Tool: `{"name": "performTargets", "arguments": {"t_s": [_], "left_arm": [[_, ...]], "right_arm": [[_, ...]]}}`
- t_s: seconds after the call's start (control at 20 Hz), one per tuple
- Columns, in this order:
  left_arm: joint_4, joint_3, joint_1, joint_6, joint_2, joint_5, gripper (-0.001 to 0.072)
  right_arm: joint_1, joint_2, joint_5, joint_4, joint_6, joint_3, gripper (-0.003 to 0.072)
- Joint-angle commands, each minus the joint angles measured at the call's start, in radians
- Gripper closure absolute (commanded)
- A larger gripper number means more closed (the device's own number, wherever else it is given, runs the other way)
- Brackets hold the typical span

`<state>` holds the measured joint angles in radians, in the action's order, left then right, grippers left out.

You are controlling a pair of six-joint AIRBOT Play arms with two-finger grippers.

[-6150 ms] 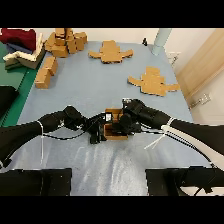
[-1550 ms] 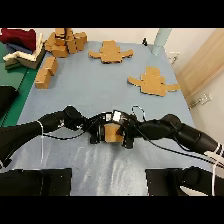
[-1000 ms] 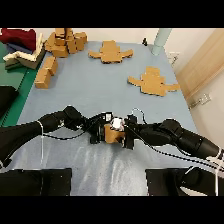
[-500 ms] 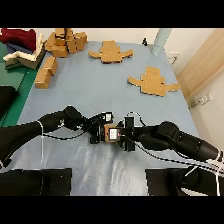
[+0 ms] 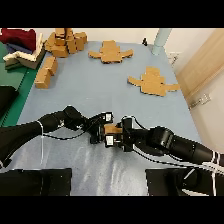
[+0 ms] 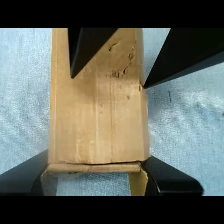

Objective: Fold the box.

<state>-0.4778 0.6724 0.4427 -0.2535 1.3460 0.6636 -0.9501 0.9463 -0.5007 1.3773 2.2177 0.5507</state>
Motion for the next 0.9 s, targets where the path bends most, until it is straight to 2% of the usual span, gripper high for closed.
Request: {"name": "performTargets", "arguments": {"t_s": [0.0, 0.25, 0.45, 0.85], "left_arm": [[0.000, 0.000, 0.000, 0.000, 0.000, 0.000, 0.0322], [0.000, 0.000, 0.000, 0.000, 0.000, 0.000, 0.0321], [0.000, 0.000, 0.000, 0.000, 0.000, 0.000, 0.0321], [0.000, 0.000, 0.000, -0.001, 0.000, 0.000, 0.0322]], "right_arm": [[-0.006, 0.008, 0.009, -0.042, -0.027, 0.000, 0.0150], [-0.006, -0.027, 0.015, -0.063, -0.031, 0.000, 0.0150], [-0.006, -0.043, 0.023, -0.170, -0.110, 0.001, 0.0149], [-0.006, -0.110, 0.022, -0.166, -0.116, 0.001, 0.0150]]}}
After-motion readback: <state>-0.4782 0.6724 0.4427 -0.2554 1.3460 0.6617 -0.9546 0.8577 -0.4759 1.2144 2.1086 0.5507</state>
